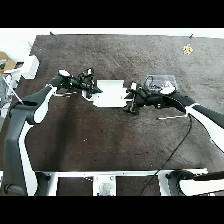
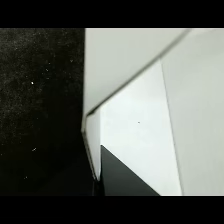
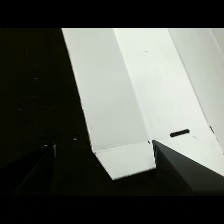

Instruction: Fold the box and place the chain.

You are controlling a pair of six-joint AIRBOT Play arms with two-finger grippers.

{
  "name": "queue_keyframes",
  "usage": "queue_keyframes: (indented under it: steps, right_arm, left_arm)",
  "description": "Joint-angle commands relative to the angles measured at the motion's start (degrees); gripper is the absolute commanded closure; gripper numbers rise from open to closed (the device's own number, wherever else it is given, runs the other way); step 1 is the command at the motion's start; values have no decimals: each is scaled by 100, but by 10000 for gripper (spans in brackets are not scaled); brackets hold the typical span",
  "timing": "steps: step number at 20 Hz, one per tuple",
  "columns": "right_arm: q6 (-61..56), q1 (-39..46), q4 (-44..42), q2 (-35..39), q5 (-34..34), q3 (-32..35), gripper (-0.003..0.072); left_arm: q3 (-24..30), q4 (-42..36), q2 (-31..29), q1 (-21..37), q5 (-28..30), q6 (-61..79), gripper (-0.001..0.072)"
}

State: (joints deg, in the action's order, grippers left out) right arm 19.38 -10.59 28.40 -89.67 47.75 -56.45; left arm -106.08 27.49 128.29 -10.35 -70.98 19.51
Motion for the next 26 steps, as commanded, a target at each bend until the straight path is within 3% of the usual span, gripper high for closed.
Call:
queue_keyframes:
  steps: [1, 7, 13, 18, 26]
  right_arm:
    - [15, -264, 402, -280, -76, -214, 5]
    - [15, -365, 610, -323, -1036, -234, 9]
    - [13, -387, 584, -428, -1311, -284, 9]
    - [-170, -273, 592, -428, -1296, -649, 10]
    - [-780, -46, 573, -433, -697, -1370, 9]
  left_arm:
    - [2, 2, 4, -2, 4, 4, 698]
    - [2, -11, 4, 0, 4, 4, 698]
    - [2, -11, 4, 0, 4, 4, 698]
    - [2, -11, 4, 0, 4, 4, 698]
    - [2, -11, 4, 0, 7, 4, 698]
